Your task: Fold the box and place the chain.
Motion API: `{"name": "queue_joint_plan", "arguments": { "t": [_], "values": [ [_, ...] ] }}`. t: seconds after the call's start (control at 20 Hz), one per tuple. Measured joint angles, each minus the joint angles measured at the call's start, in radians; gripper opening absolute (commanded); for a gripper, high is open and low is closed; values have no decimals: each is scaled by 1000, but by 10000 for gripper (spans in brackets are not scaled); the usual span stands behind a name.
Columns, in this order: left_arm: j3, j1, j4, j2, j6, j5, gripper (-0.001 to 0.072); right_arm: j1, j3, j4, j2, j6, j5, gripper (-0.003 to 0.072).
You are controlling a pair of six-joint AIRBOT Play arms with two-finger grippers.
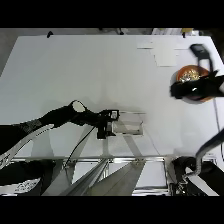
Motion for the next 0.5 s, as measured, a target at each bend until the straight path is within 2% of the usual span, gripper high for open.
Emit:
{"name": "queue_joint_plan", "arguments": {
  "t": [0.15,0.3,0.5],
  "values": [
    [0,0,0,0,0,0,169,-173,19,-1,-77,-58,-64,329],
    [0,0,0,0,0,0,169,-277,48,0,-185,-95,-125,318],
    [0,0,0,0,0,0,169,-360,141,1,-361,-129,-166,240]
  ]
}}
